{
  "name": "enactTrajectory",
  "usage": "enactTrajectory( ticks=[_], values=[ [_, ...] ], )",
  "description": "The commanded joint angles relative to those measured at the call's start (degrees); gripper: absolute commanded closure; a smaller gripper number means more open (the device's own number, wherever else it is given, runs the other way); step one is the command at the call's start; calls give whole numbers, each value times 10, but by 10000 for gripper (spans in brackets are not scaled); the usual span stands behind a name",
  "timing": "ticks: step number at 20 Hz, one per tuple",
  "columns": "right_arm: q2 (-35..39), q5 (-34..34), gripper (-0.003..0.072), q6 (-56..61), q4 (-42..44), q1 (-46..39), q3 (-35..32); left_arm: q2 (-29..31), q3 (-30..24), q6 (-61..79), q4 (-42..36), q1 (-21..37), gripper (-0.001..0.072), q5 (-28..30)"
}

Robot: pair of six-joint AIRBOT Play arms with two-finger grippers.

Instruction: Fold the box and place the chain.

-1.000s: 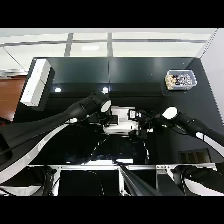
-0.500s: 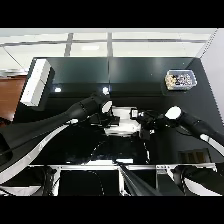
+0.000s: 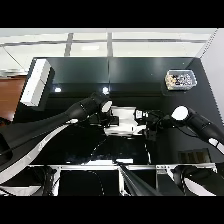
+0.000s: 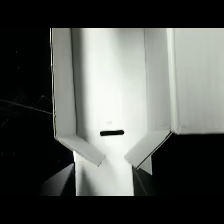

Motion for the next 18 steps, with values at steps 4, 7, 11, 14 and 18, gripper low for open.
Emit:
enactTrajectory(
  ticks=[4,7,11,14,18],
  values=[
    [-4,-44,453,-7,54,35,0,0,0,0,0,0,685,0],
    [-17,-44,562,-7,102,41,0,0,0,0,0,0,685,0],
    [-41,-46,560,-7,141,44,0,0,0,0,0,0,685,0],
    [-47,-50,364,12,144,44,-1,0,0,0,0,0,685,2],
    [-43,-49,577,96,115,40,1,0,0,0,0,0,685,3]
  ],
)
